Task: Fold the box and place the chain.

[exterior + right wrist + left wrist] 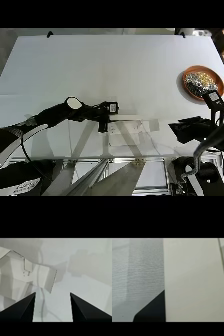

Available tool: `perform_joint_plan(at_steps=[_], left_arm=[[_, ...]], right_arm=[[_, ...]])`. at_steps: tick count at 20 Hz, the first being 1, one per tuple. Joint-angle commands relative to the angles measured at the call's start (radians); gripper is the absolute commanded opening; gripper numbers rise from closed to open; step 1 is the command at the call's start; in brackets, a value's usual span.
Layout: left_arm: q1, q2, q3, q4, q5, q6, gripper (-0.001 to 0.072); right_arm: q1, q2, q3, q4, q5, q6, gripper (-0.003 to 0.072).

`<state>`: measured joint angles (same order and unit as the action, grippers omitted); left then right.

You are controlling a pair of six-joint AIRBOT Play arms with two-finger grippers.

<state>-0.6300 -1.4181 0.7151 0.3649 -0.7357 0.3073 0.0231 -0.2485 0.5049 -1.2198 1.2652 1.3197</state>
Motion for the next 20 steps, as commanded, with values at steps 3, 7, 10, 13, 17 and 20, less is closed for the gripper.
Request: perform_joint_plan(at_steps=[3, 7, 10, 13, 17, 20], left_arm=[[0.0, -0.01, 0.0, -0.018, 0.011, 0.037, 0.0005], [0.005, -0.033, 0.0, -0.021, 0.004, 0.076, 0.0005], [0.023, -0.034, 0.0, -0.021, -0.012, 0.079, 0.0004], [0.047, -0.034, 0.005, -0.015, -0.027, 0.077, 0.0002], [0.079, -0.066, 0.113, 0.057, -0.123, 0.033, 0.0001], [0.079, -0.116, 0.186, 0.144, -0.19, -0.024, 0.0003]], right_arm=[[0.001, 0.001, 0.0, -0.001, -0.008, 0.0, 0.0486], [0.001, 0.001, 0.0, 0.0, -0.008, 0.0, 0.0486], [0.001, 0.001, 0.0, 0.0, -0.008, 0.0, 0.0486], [0.001, 0.001, 0.0, 0.0, -0.009, 0.0, 0.0465], [0.001, 0.001, 0.0, 0.0, -0.018, 0.0, 0.0465], [0.001, 0.001, 0.0, 0.0, -0.028, 0.0, 0.0465]])
